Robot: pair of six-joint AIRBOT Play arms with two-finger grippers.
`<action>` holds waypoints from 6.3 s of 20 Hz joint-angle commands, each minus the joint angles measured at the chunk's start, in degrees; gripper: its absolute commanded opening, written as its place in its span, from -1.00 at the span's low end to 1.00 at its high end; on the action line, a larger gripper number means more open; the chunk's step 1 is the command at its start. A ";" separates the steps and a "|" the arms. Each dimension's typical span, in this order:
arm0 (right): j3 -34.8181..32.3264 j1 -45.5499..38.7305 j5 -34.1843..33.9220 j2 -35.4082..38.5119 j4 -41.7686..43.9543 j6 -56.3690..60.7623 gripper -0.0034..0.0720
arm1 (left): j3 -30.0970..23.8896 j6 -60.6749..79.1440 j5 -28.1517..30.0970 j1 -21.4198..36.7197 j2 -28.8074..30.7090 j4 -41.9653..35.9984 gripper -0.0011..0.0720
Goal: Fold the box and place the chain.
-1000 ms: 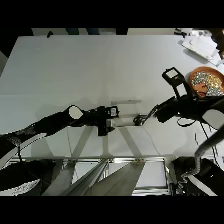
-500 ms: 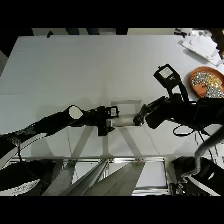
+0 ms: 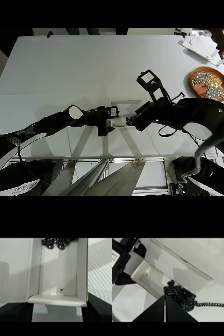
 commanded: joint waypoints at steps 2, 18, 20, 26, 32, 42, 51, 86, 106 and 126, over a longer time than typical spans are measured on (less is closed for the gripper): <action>0.00 -0.72 1.18 -4.57 -0.24 -0.63 -0.88 | 0.00 0.02 0.02 0.00 0.00 0.02 0.00; 0.74 -35.95 8.50 -20.72 -15.32 -7.87 0.05 | 0.00 0.02 0.02 0.00 0.00 0.04 0.00; 2.40 -37.35 7.48 -23.98 -15.32 -7.87 0.05 | 0.00 0.02 0.00 0.00 0.00 0.04 0.00; 7.28 -37.86 6.27 -32.11 -14.82 -7.54 0.04 | 0.00 0.02 0.02 0.00 0.00 0.02 0.00; 7.34 -37.86 1.57 -34.73 -12.52 -7.21 -0.06 | 0.00 0.02 0.02 0.00 0.00 0.04 0.00; 7.34 -37.86 5.05 -36.83 -10.84 -7.21 -0.44 | 0.00 0.02 0.00 0.00 0.00 0.02 0.00; 7.34 -37.83 8.46 -33.90 -8.20 -7.23 -0.88 | 0.00 0.02 0.02 0.00 -0.02 0.04 0.00; 5.81 -2.08 8.26 -5.31 4.37 -0.48 -0.89 | 0.00 0.02 0.02 0.00 -0.02 0.04 0.00; 0.79 -2.54 -2.38 -24.11 15.43 -3.82 -0.37 | 0.00 0.02 0.00 0.00 -0.02 0.04 0.00; -5.57 -29.75 14.34 -7.61 15.37 -84.56 -0.09 | 0.00 0.02 0.00 0.00 -0.02 0.04 0.00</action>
